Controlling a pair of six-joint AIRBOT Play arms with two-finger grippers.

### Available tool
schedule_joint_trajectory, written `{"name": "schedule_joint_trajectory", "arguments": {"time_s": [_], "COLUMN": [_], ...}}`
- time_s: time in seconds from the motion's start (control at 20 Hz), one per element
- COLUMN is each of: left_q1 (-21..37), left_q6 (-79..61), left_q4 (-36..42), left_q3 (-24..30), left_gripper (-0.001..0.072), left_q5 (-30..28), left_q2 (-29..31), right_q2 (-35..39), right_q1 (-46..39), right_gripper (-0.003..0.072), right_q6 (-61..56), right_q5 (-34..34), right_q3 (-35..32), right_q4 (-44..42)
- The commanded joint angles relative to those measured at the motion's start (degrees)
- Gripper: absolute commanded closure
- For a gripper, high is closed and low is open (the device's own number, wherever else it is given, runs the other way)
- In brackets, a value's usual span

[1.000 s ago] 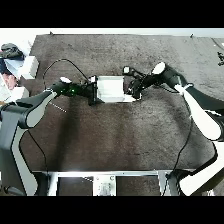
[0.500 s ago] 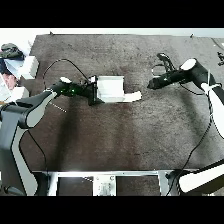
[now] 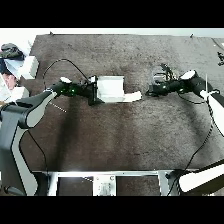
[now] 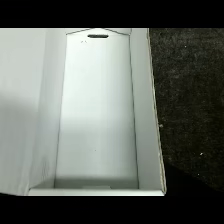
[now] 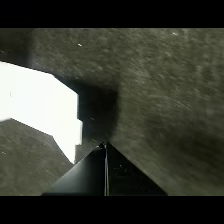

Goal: Fold the box and place the chain.

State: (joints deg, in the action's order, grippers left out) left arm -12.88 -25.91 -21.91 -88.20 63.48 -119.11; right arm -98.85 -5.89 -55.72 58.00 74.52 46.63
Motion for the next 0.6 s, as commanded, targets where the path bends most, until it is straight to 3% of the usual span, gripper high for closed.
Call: {"name": "schedule_joint_trajectory", "arguments": {"time_s": [0.0, 0.35, 0.4, 0.5, 0.55], "left_q1": [0.0, 0.0, 0.0, 0.0, 0.0], "left_q6": [0.0, 0.0, 0.0, 0.0, 0.0], "left_q4": [0.0, 0.0, 0.0, 0.0, 0.0], "left_q3": [0.0, 0.0, 0.0, 0.0, 0.0], "left_gripper": [0.0291, 0.0292, 0.0292, 0.0291, 0.0291], "left_q5": [0.0, 0.0, 0.0, 0.0, 0.0], "left_q2": [0.0, 0.0, 0.0, 0.0, 0.0], "right_q2": [-1.9, -7.6, -7.7, -7.7, -7.7], "right_q1": [0.4, 0.4, 0.4, 0.5, 0.7], "right_gripper": [0.0676, 0.0675, 0.0649, 0.0447, 0.0444], "right_q6": [2.2, 10.3, 11.2, 11.2, 11.3], "right_q5": [-1.5, 7.1, 7.4, 8.0, 8.3], "right_q3": [-1.1, -0.9, -0.9, -0.2, 0.3], "right_q4": [-5.0, -20.5, -22.4, -23.9, -23.8]}}
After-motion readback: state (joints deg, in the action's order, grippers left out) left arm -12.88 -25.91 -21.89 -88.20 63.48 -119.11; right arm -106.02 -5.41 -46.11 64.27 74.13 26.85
